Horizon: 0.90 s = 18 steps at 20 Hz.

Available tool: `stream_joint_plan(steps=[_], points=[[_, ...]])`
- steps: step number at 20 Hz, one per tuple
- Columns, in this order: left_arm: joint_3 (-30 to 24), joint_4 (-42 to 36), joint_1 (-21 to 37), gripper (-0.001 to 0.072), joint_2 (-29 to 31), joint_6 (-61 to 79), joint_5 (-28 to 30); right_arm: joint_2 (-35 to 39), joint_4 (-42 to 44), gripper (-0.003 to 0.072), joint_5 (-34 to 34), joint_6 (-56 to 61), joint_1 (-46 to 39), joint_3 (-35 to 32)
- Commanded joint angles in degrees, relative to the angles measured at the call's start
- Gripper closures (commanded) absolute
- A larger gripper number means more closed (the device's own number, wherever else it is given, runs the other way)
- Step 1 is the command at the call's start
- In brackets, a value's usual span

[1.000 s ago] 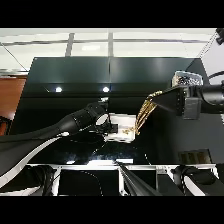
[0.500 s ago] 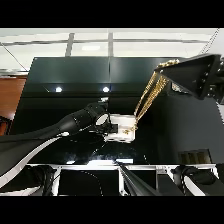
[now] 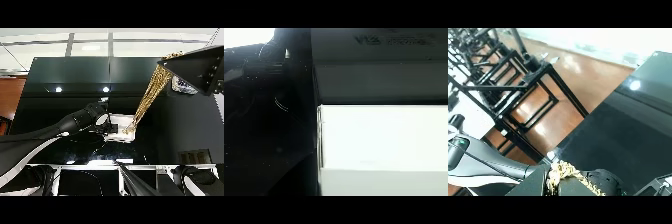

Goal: Fold the box and place the chain.

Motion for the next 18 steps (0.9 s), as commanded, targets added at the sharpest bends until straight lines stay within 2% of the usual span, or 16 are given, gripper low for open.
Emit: stream_joint_plan(steps=[1, 4, 6, 14, 18], points=[[0.0, 0.0, 0.0, 0.0678, 0.0, 0.0, 0.0, 0.0, 1.8, 0.0676, -0.5, -0.2, 0.1, 0.1], [0.0, 0.0, 0.0, 0.0678, 0.0, 0.0, 0.0, -0.1, 2.3, 0.0676, -0.5, -0.8, 0.1, 0.1], [0.0, 0.0, 0.0, 0.0678, 0.0, 0.0, 0.0, -0.9, 0.0, 0.0676, 1.9, -0.7, 0.2, -0.2], [0.0, 0.0, 0.0, 0.0678, 0.0, 0.0, 0.0, -4.5, -11.4, 0.0676, 2.8, 3.3, 5.1, -5.9], [0.0, 0.0, 0.0, 0.0678, 0.0, 0.0, 0.0, -4.5, -11.8, 0.0676, 4.0, 3.6, 5.4, -10.8]])
